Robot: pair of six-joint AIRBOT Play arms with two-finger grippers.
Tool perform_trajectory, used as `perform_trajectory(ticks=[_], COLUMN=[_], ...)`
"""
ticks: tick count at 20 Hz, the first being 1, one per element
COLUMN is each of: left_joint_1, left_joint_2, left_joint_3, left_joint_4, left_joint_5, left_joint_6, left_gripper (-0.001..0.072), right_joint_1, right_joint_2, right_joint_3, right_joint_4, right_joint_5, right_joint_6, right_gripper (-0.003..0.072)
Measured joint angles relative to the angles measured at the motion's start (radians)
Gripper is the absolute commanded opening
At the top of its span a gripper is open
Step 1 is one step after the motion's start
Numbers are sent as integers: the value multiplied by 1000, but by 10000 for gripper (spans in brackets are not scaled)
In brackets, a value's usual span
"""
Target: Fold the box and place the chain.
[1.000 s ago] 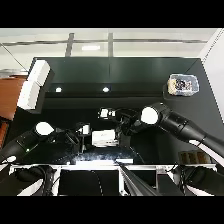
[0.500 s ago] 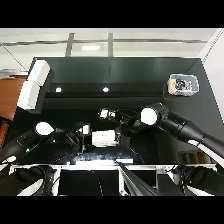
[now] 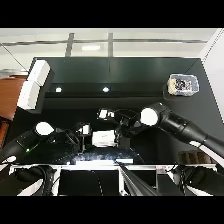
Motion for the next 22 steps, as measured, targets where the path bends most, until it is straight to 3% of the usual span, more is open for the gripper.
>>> perform_trajectory(ticks=[2,3,4,5,9,15,22], left_joint_1=[0,0,0,0,0,0,0], left_joint_2=[0,0,0,0,0,0,0], left_joint_3=[0,0,0,0,0,0,0], left_joint_4=[0,1,1,2,2,2,6], left_joint_5=[0,0,0,0,0,0,0], left_joint_6=[0,0,-1,-2,-2,-2,-1], left_gripper=[485,485,485,485,485,485,485], right_joint_1=[-38,-64,-99,-136,-251,-245,-212], right_joint_2=[39,60,80,95,118,13,-95], right_joint_3=[11,15,18,18,-54,-203,-230], right_joint_4=[-11,-11,-18,-17,124,542,646], right_joint_5=[32,52,78,111,159,10,-86], right_joint_6=[52,83,120,161,285,311,302], right_gripper=[380,258,72,31,27,28,28])
